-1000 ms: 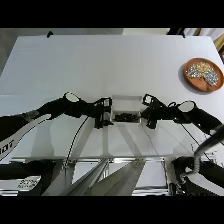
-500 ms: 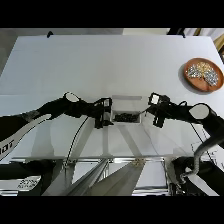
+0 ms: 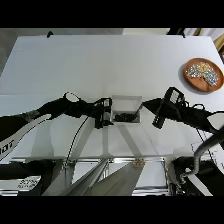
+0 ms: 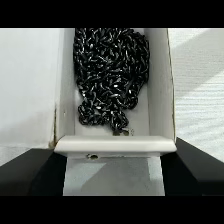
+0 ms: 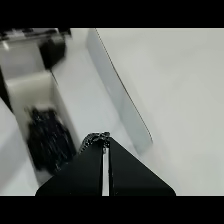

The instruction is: Fold the box and place the chain.

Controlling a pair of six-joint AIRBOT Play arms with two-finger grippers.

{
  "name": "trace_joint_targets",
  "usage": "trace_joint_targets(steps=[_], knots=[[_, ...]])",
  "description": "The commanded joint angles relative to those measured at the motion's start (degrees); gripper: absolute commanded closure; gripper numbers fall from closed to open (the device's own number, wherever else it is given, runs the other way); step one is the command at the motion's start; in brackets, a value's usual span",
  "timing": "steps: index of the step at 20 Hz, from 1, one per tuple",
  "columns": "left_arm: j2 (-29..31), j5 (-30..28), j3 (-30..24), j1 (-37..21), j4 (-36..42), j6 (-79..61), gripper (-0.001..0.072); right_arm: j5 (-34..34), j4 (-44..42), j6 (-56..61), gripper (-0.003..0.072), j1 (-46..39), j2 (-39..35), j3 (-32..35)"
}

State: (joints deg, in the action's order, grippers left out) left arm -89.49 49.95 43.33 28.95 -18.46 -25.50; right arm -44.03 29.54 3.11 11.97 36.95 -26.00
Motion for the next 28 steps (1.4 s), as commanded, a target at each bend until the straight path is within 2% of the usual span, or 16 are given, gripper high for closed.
trace_joint_targets(steps=[1,6,10,15,16,18,19,22,23,25,26,28], knots=[[0.04,0.02,0.02,-0.04,-0.02,-0.02,0.0567,3.89,-9.81,-2.1,0.0674,4.55,0.63,-0.07],[0.04,0.0,0.02,-0.04,-0.02,-0.02,0.0567,13.6,-14.84,-2.14,0.0674,13.9,10.58,-0.09],[0.04,0.0,0.02,-0.04,-0.02,-0.02,0.0567,19.91,-14.84,-2.14,0.0673,20.26,18.23,-0.09],[0.04,0.0,0.02,-0.04,-0.02,-0.02,0.0567,23.85,-14.82,-2.12,0.0667,23.43,22.95,-0.09],[0.04,0.0,0.02,-0.04,-0.02,-0.02,0.0567,23.89,-14.82,-2.12,0.0609,23.43,22.93,-0.15],[0.04,0.0,0.02,-0.04,-0.02,-0.02,0.0567,23.89,-14.6,-2.1,0.0376,23.43,22.93,-1.01],[0.02,0.0,0.02,-0.04,-0.02,-0.02,0.0567,23.87,-14.27,-2.12,0.0344,23.43,22.93,-1.92],[0.04,0.0,0.02,-0.04,-0.02,-0.02,0.0567,21.79,-10.03,-1.36,0.0352,21.64,22.93,-5.92],[0.04,0.0,0.02,-0.04,-0.02,-0.02,0.0567,19.41,-7.06,-0.17,0.0388,20.11,22.93,-7.96],[0.04,0.0,0.02,-0.04,-0.02,-0.02,0.0567,11.76,2.8,4.13,0.0604,15.89,22.95,-13.62],[0.04,0.0,0.02,-0.04,-0.02,-0.02,0.0567,7.76,8.52,7.5,0.0668,13.6,22.95,-16.87],[0.04,0.0,0.02,-0.04,-0.02,-0.02,0.0567,3.15,17.84,15.06,0.0673,9.18,23.47,-22.99]])
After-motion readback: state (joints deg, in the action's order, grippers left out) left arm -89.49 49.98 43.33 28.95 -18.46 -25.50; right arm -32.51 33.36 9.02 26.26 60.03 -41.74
